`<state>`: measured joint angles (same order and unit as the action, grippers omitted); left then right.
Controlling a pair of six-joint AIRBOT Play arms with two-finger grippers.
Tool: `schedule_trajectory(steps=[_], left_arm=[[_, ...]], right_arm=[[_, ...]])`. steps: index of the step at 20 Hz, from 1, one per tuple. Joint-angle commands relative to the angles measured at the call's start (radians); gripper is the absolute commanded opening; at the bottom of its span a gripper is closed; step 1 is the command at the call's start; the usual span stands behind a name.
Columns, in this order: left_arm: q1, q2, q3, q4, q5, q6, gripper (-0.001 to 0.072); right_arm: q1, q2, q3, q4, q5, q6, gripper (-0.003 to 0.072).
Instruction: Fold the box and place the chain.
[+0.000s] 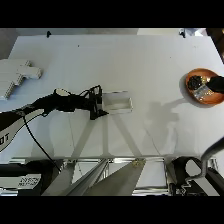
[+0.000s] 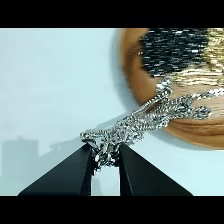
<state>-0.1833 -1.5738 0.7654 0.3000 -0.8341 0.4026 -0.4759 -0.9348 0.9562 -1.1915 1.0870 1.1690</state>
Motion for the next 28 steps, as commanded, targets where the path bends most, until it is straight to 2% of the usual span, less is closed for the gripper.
schedule_trajectory(steps=[1,4,14,23,28], left_arm=[[0.001,0.0,0.0,0.0,0.0,0.0,0.0374],[0.001,0.0,0.0,0.0,0.0,0.0,0.0374],[0.001,0.0,0.0,0.0,0.0,0.0,0.0374],[0.001,0.0,0.0,0.0,0.0,0.0,0.0374],[0.001,0.0,0.0,0.0,0.0,0.0,0.0374]], right_arm=[[0.05,0.04,0.001,0.09,0.126,-0.06,0.0011],[0.175,0.04,0.001,0.09,0.14,-0.071,0.0011],[0.606,0.039,0.001,0.09,0.033,-0.006,0.0011],[0.784,0.012,0.001,0.105,-0.092,0.005,0.0008],[0.85,-0.109,0.001,0.121,-0.159,-0.003,0.0008]])
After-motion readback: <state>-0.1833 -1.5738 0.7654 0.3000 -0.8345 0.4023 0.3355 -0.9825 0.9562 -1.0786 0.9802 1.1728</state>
